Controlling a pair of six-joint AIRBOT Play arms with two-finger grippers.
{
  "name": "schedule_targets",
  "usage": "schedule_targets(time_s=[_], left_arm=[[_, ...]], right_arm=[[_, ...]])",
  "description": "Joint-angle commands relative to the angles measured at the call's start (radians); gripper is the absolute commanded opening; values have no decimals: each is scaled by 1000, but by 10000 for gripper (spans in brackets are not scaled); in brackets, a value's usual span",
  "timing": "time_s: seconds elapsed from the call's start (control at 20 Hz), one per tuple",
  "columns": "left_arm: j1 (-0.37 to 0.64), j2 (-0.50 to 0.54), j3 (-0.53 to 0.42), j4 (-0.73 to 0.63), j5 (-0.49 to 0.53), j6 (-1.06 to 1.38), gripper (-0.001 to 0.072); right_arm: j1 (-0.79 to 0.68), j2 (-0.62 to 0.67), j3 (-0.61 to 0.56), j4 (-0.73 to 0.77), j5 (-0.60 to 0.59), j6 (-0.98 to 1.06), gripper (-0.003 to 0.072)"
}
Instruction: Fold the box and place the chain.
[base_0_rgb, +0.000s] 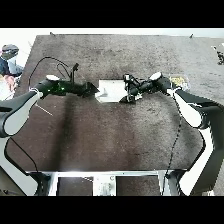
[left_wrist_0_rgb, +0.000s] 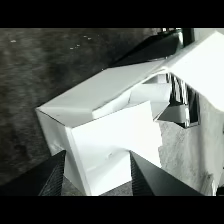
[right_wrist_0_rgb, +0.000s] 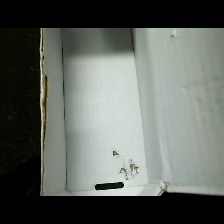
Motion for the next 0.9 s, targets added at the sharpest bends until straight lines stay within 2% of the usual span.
schedule_targets(time_s=[0.0,0.35,0.7,0.85], left_arm=[[-39,0,60,137,5,-144,427],[-129,0,178,402,31,-452,417],[-185,0,187,592,121,-678,417],[-228,-2,217,724,122,-808,417]], right_arm=[[1,0,0,0,0,0,327],[1,0,0,0,0,0,327],[1,0,0,0,0,0,327],[1,0,0,0,0,0,327]])
